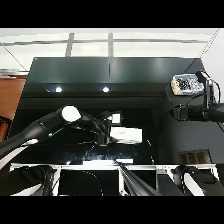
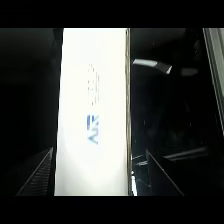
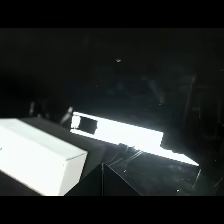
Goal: Fold the box and place the chain.
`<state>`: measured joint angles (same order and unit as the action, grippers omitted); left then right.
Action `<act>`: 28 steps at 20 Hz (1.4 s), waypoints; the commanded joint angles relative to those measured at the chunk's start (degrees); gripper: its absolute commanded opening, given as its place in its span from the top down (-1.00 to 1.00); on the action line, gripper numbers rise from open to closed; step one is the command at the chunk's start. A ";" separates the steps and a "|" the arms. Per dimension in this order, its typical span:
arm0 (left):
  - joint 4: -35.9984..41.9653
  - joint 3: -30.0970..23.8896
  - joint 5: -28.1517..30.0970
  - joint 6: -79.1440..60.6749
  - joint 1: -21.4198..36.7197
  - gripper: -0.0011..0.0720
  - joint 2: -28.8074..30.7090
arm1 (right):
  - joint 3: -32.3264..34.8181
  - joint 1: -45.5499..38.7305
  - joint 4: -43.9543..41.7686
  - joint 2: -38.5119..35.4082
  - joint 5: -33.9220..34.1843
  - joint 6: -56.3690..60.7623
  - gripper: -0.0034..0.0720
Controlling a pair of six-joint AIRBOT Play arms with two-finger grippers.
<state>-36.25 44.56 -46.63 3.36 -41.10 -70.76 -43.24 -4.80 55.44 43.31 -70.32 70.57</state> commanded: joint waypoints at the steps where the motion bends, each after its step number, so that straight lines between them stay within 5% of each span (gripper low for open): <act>1: -0.81 5.90 2.01 5.55 -3.98 -0.97 -6.01 | 0.92 -0.20 0.09 -0.13 1.38 0.44 0.88; 5: -0.79 10.05 0.04 10.21 -4.55 -0.97 -11.41 | 1.14 -0.20 0.11 -0.13 1.31 0.42 0.88; 18: -3.13 10.67 -1.84 10.60 -6.69 -0.97 -13.31 | 2.16 -0.20 1.01 -0.13 1.84 0.37 0.88; 28: -15.98 10.67 7.72 15.58 -13.86 -0.91 -15.45 | 2.16 -0.22 1.01 -0.13 2.93 0.39 0.88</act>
<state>-49.36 55.16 -41.36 17.87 -53.71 -86.11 -41.12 -4.97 56.42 43.20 -67.77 70.96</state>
